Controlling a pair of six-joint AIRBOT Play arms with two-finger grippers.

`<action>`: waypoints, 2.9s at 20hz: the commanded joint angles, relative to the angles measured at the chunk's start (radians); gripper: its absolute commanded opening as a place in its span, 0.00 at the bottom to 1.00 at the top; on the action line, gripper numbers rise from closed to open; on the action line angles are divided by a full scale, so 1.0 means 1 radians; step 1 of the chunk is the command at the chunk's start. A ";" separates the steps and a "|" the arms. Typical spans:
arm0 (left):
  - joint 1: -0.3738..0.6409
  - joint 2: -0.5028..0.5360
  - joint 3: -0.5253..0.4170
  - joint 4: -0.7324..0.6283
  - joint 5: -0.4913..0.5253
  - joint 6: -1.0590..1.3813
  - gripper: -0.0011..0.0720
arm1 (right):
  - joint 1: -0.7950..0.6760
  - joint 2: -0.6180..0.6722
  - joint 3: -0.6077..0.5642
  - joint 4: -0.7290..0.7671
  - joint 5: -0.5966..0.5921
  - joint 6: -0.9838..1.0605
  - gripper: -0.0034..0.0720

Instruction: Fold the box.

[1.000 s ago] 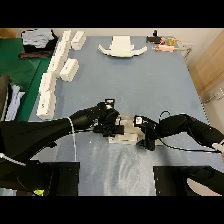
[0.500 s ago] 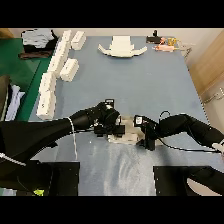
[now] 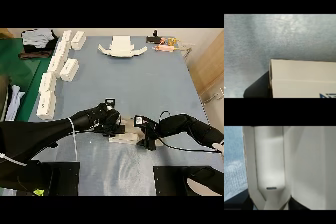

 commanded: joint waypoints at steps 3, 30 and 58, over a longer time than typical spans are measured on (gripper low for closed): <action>-0.047 0.000 0.004 0.077 0.014 -0.084 0.03 | 0.001 0.000 0.001 0.003 -0.002 0.003 0.72; -0.073 0.000 0.005 0.127 -0.035 -0.134 0.51 | 0.001 0.000 0.001 0.003 -0.002 0.003 0.72; -0.141 -0.086 0.092 0.264 -0.151 -0.231 0.48 | 0.001 0.000 0.001 0.003 -0.002 0.003 0.72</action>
